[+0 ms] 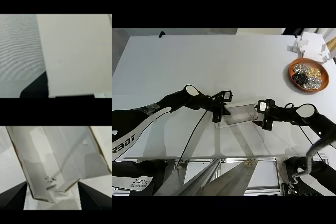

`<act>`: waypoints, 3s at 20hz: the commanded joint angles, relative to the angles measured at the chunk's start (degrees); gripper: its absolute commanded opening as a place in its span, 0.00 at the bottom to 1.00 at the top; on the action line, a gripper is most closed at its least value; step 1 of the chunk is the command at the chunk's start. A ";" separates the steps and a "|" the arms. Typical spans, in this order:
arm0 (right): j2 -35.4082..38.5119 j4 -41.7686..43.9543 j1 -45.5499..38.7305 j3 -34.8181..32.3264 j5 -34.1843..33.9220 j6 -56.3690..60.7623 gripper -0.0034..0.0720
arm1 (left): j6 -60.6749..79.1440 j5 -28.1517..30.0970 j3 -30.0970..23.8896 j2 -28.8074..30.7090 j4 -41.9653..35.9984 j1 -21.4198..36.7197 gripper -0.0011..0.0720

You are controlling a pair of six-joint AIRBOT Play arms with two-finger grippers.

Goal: Fold the box and place the chain.

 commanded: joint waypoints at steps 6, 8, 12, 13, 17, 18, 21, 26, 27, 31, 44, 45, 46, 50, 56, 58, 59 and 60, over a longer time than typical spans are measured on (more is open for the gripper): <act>-4.87 0.48 -1.31 2.62 3.67 -2.01 0.98 | 0.00 -0.02 0.07 0.04 0.00 0.00 0.06; -4.87 0.50 -2.38 2.62 4.59 -2.03 0.98 | 0.00 -0.04 0.07 0.04 0.00 0.00 0.06; -6.21 1.01 -3.02 2.62 5.62 -4.85 0.98 | 0.00 -0.04 0.07 0.04 0.00 0.00 0.06; -7.04 1.81 -3.02 2.62 6.29 -6.47 0.98 | 0.00 -0.04 0.07 0.04 0.00 0.00 0.06; -9.66 4.07 -3.02 2.62 6.64 -10.56 0.98 | 0.00 -0.04 0.07 0.04 0.00 0.00 0.06; -9.97 4.07 -3.02 2.62 6.64 -10.80 0.98 | 0.00 -0.04 0.07 0.04 0.00 0.00 0.06; -10.03 4.33 -3.02 2.62 6.69 -11.02 0.98 | 0.00 -0.04 0.07 0.04 0.00 0.00 0.06; -10.10 4.13 -3.02 2.62 7.96 -10.95 0.96 | 0.00 -0.04 0.07 0.04 0.00 0.00 0.06; -10.10 4.00 -3.02 2.62 7.93 -10.91 0.95 | 0.00 -0.04 0.07 0.04 0.00 0.00 0.06; -10.21 2.75 -3.02 2.58 7.98 -10.36 0.91 | 0.00 -0.04 0.07 0.04 0.00 0.00 0.06; -11.10 3.15 -2.99 1.77 6.78 -11.47 0.81 | 0.00 -0.04 0.07 0.04 0.00 0.00 0.06; -11.58 3.13 -2.73 1.77 6.56 -12.57 0.81 | 0.00 -0.04 0.07 0.04 0.00 0.00 0.06; -11.80 3.17 -2.40 1.77 6.25 -12.72 0.80 | 0.00 -0.04 0.07 0.04 0.02 0.00 0.06; -12.00 3.41 -2.43 1.77 6.16 -12.81 0.79 | 0.00 -0.04 0.07 0.04 0.00 0.00 0.06; -12.72 3.63 -2.43 1.77 5.81 -13.75 0.60 | 0.00 -0.04 0.07 0.04 0.00 0.00 0.06; -12.72 3.61 -2.43 1.77 5.79 -13.75 0.57 | 0.00 -0.04 0.07 0.04 0.02 0.00 0.06; -12.72 3.61 -2.43 1.77 5.79 -13.75 0.57 | 0.00 -0.04 0.07 0.04 0.00 0.00 0.06; -12.72 3.61 -2.43 1.77 5.79 -13.75 0.57 | 0.00 -0.04 0.07 0.04 0.00 0.00 0.06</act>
